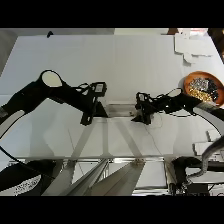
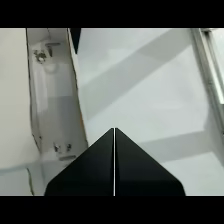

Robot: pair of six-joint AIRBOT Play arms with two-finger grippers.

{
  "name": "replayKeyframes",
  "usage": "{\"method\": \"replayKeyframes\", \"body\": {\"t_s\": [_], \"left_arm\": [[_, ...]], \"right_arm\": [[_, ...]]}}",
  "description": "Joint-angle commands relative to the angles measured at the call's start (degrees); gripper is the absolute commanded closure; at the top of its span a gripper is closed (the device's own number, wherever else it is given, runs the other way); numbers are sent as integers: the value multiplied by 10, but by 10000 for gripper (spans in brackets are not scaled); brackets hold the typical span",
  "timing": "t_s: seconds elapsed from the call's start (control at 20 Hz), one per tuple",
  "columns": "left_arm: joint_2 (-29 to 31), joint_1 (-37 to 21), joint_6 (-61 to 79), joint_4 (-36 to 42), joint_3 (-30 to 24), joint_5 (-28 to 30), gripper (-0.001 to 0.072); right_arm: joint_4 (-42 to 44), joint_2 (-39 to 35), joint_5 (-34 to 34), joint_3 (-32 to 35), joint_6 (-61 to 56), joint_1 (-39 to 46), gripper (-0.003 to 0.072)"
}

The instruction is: Fold the box and place the chain.

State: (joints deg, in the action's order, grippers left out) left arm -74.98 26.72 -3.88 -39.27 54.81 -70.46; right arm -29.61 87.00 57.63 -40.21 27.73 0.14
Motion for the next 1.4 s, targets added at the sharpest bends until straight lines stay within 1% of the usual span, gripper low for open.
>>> {"method": "replayKeyframes", "body": {"t_s": [0.0, 0.25, 0.35, 0.4, 0.65, 0.75, 0.85, 1.0, 1.05, 1.2, 1.35], "left_arm": [[-15, 27, -1, 11, 0, 123, 703], [-21, 22, -2, 11, 0, 311, 700], [-39, 22, -2, 11, 0, 358, 700], [-51, 22, -2, 11, 0, 366, 700], [-118, 22, -2, 14, 0, 337, 700], [-135, 23, -2, 13, 0, 335, 700], [-132, 21, -2, 13, 0, 332, 700], [-94, -4, -2, 11, 0, 320, 700], [-75, -17, -2, 11, 0, 305, 700], [-26, -55, 0, -2, 0, 221, 700], [-4, -78, 6, -25, 0, 124, 700]], "right_arm": [[0, 0, 0, 0, 0, -1, 256], [0, 0, 0, 0, 0, -1, 256], [0, 0, 0, 0, 0, -1, 256], [0, 0, 0, 0, 0, -1, 256], [0, 0, 0, 0, 0, -1, 256], [0, 0, 0, 0, 0, -1, 256], [0, 0, 0, 0, 0, -1, 256], [0, 0, 0, 0, 0, -1, 256], [0, 0, 0, 0, 0, -1, 256], [0, 0, 0, 0, 0, -1, 256], [0, 0, 0, 0, 0, -1, 256]]}}
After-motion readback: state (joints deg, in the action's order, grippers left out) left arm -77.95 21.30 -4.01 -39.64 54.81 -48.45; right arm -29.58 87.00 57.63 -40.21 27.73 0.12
